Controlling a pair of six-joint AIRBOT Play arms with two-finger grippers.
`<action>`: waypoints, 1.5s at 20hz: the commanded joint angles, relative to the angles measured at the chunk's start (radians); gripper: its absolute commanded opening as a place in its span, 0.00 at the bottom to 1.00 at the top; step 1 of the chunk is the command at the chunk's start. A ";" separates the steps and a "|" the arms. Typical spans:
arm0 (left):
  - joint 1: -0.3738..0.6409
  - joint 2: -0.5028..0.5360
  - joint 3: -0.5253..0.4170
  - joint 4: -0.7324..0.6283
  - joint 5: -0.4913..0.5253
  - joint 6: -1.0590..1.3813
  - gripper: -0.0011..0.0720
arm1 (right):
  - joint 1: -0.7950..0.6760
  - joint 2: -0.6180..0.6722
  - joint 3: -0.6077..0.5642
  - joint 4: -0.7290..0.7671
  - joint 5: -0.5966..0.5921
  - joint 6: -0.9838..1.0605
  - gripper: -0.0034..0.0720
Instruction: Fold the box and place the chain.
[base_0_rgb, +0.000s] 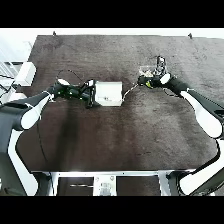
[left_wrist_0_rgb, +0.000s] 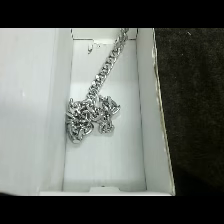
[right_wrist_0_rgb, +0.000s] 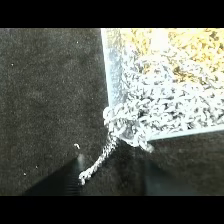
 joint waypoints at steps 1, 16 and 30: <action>0.000 0.000 0.000 0.000 0.000 0.000 0.66 | 0.018 -0.036 0.022 0.033 -0.020 0.000 0.53; 0.000 0.000 0.000 0.000 -0.001 0.000 0.66 | 0.147 0.440 0.036 -0.058 0.196 -0.176 0.06; 0.000 0.000 0.000 0.000 -0.002 0.000 0.66 | 0.485 0.648 0.033 -0.301 0.198 0.024 0.06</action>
